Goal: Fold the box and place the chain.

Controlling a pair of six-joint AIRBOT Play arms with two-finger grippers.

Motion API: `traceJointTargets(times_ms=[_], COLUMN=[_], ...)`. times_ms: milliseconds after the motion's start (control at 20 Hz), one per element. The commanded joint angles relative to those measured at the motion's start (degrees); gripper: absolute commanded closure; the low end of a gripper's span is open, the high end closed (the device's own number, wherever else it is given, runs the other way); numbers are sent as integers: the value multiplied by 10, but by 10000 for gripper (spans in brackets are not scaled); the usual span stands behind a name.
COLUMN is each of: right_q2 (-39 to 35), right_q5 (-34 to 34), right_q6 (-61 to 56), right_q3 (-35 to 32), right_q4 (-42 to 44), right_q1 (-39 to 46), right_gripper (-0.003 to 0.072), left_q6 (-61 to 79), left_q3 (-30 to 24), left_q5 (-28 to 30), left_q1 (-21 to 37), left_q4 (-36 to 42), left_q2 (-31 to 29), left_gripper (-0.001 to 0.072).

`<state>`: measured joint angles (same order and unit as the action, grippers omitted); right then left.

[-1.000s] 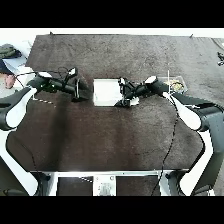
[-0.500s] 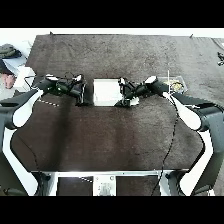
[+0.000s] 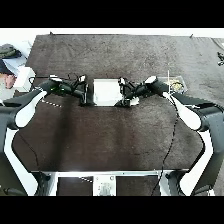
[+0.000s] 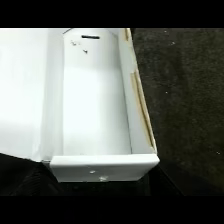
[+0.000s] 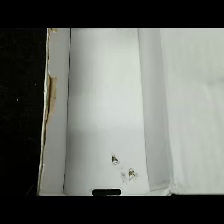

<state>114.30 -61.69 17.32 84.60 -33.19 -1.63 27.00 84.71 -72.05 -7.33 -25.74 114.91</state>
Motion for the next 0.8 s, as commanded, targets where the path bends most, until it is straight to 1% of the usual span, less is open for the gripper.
traceJointTargets(times_ms=[0, 100, 350, 550, 750], right_q2=[0, 0, 0, 0, 0], right_q5=[0, 0, 0, 0, 0], right_q6=[0, 0, 0, 0, 0], right_q3=[0, 0, 0, 0, 0], right_q4=[0, 0, 0, 0, 0], right_q1=[0, 0, 0, 0, 0], right_gripper=[292, 292, 292, 292, 292], left_q6=[-12, -21, -14, -3, 33], left_q3=[0, 0, 0, 0, 2], left_q5=[23, 44, 52, 48, 28], left_q1=[-2, -3, -2, -3, -3], left_q4=[6, 4, 5, 5, 6], left_q2=[1, 2, 5, 5, 4], left_gripper=[-11, -3, -4, -5, -6])
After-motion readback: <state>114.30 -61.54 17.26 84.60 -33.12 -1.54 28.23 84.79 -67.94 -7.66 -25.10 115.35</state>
